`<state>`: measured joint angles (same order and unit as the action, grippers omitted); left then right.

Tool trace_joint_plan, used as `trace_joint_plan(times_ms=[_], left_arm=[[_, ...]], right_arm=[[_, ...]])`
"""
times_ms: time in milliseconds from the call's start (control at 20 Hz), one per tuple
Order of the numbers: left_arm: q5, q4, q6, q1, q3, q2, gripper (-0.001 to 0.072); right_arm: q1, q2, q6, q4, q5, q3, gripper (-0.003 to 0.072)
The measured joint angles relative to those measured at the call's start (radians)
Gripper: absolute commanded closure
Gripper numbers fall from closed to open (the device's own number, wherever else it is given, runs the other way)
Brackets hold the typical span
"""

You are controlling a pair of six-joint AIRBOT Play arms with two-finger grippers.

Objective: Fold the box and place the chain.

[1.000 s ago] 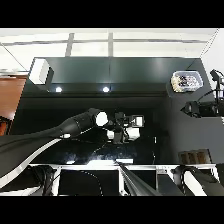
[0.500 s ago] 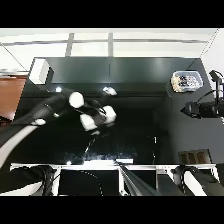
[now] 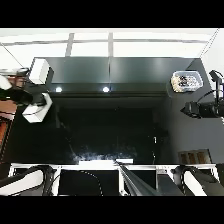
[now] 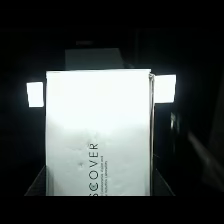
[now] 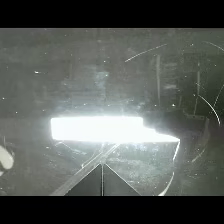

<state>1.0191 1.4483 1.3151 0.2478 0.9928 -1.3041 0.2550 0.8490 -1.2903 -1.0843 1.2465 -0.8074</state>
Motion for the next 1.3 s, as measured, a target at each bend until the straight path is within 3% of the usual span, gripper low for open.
trace_joint_plan(times_ms=[200, 600, 650, 700, 850, 950, 1100, 1200, 1250, 1300], left_arm=[[-0.095, -0.067, -0.142, 0.117, 0.073, -0.086, 0.0419], [-0.216, -0.139, -0.296, 0.143, 0.248, -0.283, 0.0414], [-0.232, -0.148, -0.306, 0.143, 0.260, -0.298, 0.0308], [-0.244, -0.156, -0.315, 0.142, 0.268, -0.311, 0.0004], [-0.269, -0.166, -0.314, 0.135, 0.293, -0.328, 0.0001], [-0.213, -0.167, -0.306, 0.131, 0.330, -0.331, 0.0001], [-0.046, -0.169, -0.293, 0.129, 0.423, -0.318, 0.0003], [0.058, -0.170, -0.239, 0.128, 0.473, -0.286, 0.0050], [0.102, -0.166, -0.194, 0.128, 0.489, -0.264, 0.0223], [0.150, -0.153, -0.142, 0.128, 0.500, -0.238, 0.0477]], right_arm=[[0.000, 0.000, 0.000, 0.038, 0.005, 0.000, 0.0678], [0.000, 0.000, -0.009, 0.061, 0.005, 0.000, 0.0678], [0.000, 0.000, -0.010, 0.061, 0.006, 0.000, 0.0678], [0.000, 0.000, -0.012, 0.062, 0.006, 0.000, 0.0678], [0.000, 0.000, -0.014, 0.063, 0.006, 0.000, 0.0678], [0.000, 0.000, -0.015, 0.063, 0.006, 0.000, 0.0678], [0.000, 0.000, 0.017, 0.063, -0.017, -0.034, 0.0678], [0.000, 0.000, 0.034, 0.064, -0.029, -0.092, 0.0678], [0.000, 0.000, 0.038, 0.064, -0.029, -0.126, 0.0678], [0.000, 0.000, 0.046, 0.064, -0.021, -0.165, 0.0678]])
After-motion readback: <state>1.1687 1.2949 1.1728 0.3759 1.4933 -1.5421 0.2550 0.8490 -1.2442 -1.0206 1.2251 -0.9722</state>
